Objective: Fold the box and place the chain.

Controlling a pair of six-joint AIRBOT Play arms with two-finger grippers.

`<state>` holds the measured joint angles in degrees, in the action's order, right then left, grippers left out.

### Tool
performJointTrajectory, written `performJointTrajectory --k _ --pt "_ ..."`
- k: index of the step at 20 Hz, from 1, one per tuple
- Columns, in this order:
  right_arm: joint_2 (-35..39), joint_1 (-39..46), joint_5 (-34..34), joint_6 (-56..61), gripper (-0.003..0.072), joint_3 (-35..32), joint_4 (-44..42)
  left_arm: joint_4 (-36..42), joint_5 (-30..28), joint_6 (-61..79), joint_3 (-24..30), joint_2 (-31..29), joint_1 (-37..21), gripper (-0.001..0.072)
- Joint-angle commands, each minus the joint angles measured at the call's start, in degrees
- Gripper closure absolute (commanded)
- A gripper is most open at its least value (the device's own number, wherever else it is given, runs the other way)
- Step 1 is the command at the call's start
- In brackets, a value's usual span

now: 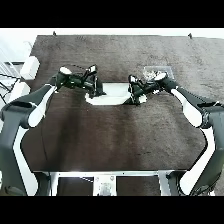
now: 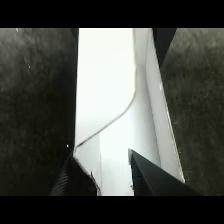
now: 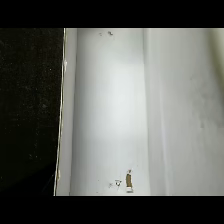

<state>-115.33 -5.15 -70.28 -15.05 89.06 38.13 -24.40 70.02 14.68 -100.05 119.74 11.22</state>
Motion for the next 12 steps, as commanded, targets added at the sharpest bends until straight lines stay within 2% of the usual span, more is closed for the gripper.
performJointTrajectory --k 1,7,8,9,10,12 --pt "-0.02 -0.07 -0.04 0.0 0.0192 0.0 0.0 -0.61 3.26 -2.97 -0.07 -2.16 -2.19 0.0304" --pt "-0.02 -0.07 -0.04 0.0 0.0192 0.0 0.0 0.04 13.66 -8.92 -4.24 -3.23 -8.76 0.0306" --pt "-0.02 -0.07 -0.04 0.0 0.0192 0.0 0.0 0.7 15.3 -10.27 -4.87 -3.23 -9.18 0.0338" --pt "-0.02 -0.07 -0.04 0.0 0.0192 0.0 0.0 1.05 17.75 -11.45 -5.33 -3.26 -9.25 0.0638" --pt "-0.02 -0.07 -0.04 0.0 0.0192 0.0 0.0 1.14 19.93 -10.32 -5.77 -3.28 -9.22 0.069" --pt "-0.02 -0.07 -0.04 0.0 0.0192 0.0 0.0 2.43 18.34 -11.52 -5.73 -4.61 -8.22 0.0695"
